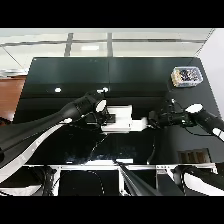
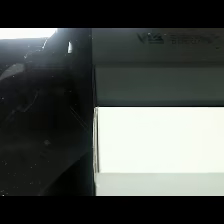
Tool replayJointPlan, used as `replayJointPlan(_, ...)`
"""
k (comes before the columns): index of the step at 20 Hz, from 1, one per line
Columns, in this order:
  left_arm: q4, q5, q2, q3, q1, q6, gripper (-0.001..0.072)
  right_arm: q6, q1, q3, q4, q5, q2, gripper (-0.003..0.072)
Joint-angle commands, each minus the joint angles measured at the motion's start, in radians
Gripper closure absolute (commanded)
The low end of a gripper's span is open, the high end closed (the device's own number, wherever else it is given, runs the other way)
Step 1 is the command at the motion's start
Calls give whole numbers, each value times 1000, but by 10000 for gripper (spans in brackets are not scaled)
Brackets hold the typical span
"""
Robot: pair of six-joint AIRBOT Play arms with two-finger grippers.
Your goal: Fold the box and place the chain.
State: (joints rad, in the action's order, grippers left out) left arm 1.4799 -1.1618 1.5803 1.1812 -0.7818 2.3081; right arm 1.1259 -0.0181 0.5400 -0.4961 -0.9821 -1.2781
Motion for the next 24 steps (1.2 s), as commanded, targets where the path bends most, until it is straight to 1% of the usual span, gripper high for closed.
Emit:
replayJointPlan(1, -1, 2, 0, 1, 0, -1, 680, -154, 40, 7, 164, -38, -43, 672)
replayJointPlan(4, 0, 2, 0, 1, 0, -1, 680, -137, 39, 42, 49, -88, -43, 673)
replayJointPlan(7, 0, 2, 0, 1, 0, -1, 680, -93, 29, 96, -74, -90, -43, 673)
replayJointPlan(9, 0, 2, 0, 1, 0, -1, 680, -82, -11, 133, -85, -111, -42, 673)
replayJointPlan(11, 0, 2, 0, 1, 0, -1, 680, -68, -74, 141, -98, -142, -42, 673)
replayJointPlan(14, 0, 2, 0, 1, 0, -1, 680, 6, -106, 134, -269, -145, -43, 673)
replayJointPlan(15, 0, 2, 0, 1, 0, -1, 680, 10, -106, 121, -279, -138, -46, 673)
replayJointPlan(17, 0, 2, 0, 1, 0, -1, 680, -9, -106, 93, -242, -108, -57, 674)
replayJointPlan(19, 0, 2, 0, 1, 0, -1, 680, -66, -94, 77, -142, -115, -89, 674)
replayJointPlan(22, 0, 2, 0, 1, 0, -1, 680, -111, -3, 77, -76, -96, -151, 674)
replayJointPlan(24, 0, 2, 0, 1, 0, -1, 680, -142, 56, 83, -73, -76, -174, 674)
